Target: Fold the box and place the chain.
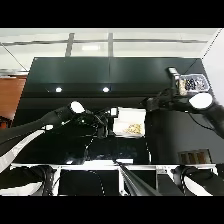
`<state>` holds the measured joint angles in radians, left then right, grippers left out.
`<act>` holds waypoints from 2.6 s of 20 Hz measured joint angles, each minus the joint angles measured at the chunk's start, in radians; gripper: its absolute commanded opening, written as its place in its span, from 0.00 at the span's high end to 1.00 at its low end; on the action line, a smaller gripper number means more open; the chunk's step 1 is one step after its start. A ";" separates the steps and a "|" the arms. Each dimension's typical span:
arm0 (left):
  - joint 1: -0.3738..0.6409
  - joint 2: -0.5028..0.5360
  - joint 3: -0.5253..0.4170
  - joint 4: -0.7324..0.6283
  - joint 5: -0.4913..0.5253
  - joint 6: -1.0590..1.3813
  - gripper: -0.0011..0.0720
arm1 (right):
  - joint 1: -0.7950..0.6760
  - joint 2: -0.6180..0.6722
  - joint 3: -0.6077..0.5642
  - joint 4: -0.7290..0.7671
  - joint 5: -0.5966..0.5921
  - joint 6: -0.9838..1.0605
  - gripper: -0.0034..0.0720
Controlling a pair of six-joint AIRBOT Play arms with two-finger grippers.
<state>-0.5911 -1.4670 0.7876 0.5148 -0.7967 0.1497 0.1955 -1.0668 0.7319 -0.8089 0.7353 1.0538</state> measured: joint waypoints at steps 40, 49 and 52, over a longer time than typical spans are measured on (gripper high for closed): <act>0.000 0.000 0.000 0.000 -0.001 -0.001 0.53 | 0.080 0.026 -0.036 -0.011 0.362 -0.644 0.61; 0.000 0.000 0.000 0.000 0.000 0.000 0.53 | 0.080 0.026 -0.043 -0.010 0.351 -0.630 0.65; 0.000 0.000 0.000 0.000 0.000 -0.002 0.53 | 0.080 0.026 -0.043 -0.010 0.344 -0.623 0.65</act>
<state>-0.5911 -1.4670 0.7879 0.5148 -0.7971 0.1474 0.2756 -1.0409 0.6891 -0.8192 1.0798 0.4313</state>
